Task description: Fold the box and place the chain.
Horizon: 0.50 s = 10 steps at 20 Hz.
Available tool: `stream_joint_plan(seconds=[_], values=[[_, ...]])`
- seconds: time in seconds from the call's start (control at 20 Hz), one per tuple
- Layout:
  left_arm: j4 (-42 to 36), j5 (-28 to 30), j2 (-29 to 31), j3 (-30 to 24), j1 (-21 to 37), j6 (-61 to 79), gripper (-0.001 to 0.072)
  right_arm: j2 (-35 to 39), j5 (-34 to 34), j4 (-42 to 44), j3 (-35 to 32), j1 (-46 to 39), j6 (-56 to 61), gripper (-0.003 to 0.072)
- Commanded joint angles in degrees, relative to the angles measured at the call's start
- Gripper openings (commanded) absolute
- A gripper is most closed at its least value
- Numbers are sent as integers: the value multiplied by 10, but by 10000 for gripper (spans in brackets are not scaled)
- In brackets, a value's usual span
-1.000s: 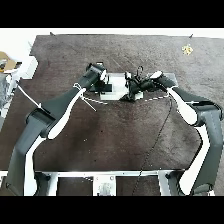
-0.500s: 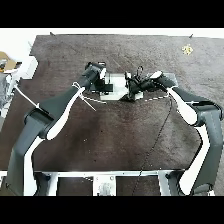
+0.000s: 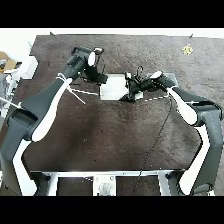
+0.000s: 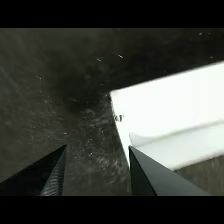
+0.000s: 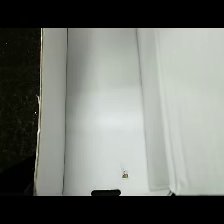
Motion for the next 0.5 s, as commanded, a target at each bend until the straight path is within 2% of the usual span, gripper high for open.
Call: stream_joint_plan(seconds=[0.0, 0.25, 0.45], values=[[-43, 1, 21, 1, 20, 170, 432, 0, 0, 0, 0, 0, 0, 507], [-174, 19, 19, 0, 86, 338, 431, 0, 0, 0, 0, 0, 0, 507], [-215, 80, 20, 0, 111, 352, 432, 0, 0, 0, 0, 0, 0, 507]])
